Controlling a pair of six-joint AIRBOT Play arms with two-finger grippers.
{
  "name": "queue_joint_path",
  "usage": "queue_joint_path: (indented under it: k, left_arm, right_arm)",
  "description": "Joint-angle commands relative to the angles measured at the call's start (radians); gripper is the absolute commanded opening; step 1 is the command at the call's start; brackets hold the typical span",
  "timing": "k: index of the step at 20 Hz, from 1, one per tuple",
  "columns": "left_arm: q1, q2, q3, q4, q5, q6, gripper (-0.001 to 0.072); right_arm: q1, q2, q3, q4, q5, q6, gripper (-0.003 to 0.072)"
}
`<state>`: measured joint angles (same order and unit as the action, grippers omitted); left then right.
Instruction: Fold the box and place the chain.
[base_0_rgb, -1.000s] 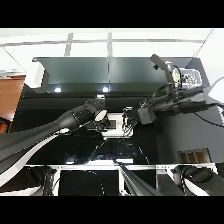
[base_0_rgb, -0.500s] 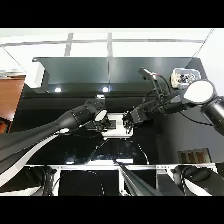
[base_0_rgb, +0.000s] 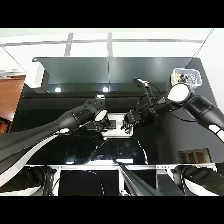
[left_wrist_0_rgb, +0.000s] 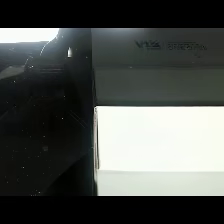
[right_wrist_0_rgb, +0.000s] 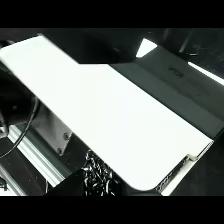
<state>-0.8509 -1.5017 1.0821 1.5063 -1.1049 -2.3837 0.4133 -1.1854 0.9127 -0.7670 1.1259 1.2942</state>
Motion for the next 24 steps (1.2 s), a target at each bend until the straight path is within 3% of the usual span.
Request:
queue_joint_path:
  k: [1, 4, 9, 12, 18, 19, 20, 21, 24]
  left_arm:
    - [0.001, -0.001, 0.001, 0.001, 0.000, 0.000, 0.0024]
    - [0.001, -0.001, 0.001, 0.000, 0.001, 0.000, 0.0024]
    - [0.001, -0.003, 0.001, 0.000, 0.004, 0.000, 0.0024]
    - [0.001, -0.003, 0.001, 0.001, 0.005, 0.000, 0.0024]
    - [0.000, 0.005, 0.002, 0.022, 0.003, 0.019, 0.0031]
    - [0.000, 0.019, 0.002, 0.024, 0.000, 0.019, 0.0169]
    - [0.000, 0.039, 0.002, 0.035, -0.004, 0.017, 0.0386]
    - [0.000, 0.067, 0.002, 0.054, -0.009, 0.019, 0.0488]
    - [-0.007, 0.194, -0.006, 0.122, -0.046, 0.115, 0.0491]
  right_arm:
    - [0.000, -0.019, -0.001, -0.003, -0.012, 0.003, 0.0278]
    - [-0.030, -0.010, -0.001, -0.056, 0.048, 0.008, 0.0283]
    - [-0.207, 0.108, -0.001, -0.231, 0.187, 0.007, 0.0282]
    - [-0.284, 0.164, -0.001, -0.309, 0.197, 0.006, 0.0282]
    - [-0.299, 0.167, -0.002, -0.307, 0.193, 0.006, 0.0282]
    - [-0.299, 0.167, -0.002, -0.307, 0.193, 0.006, 0.0282]
    - [-0.299, 0.167, -0.002, -0.307, 0.193, 0.006, 0.0281]
    - [-0.299, 0.167, -0.002, -0.307, 0.188, 0.006, 0.0282]
    - [-0.299, 0.167, -0.002, -0.307, 0.172, 0.006, 0.0282]
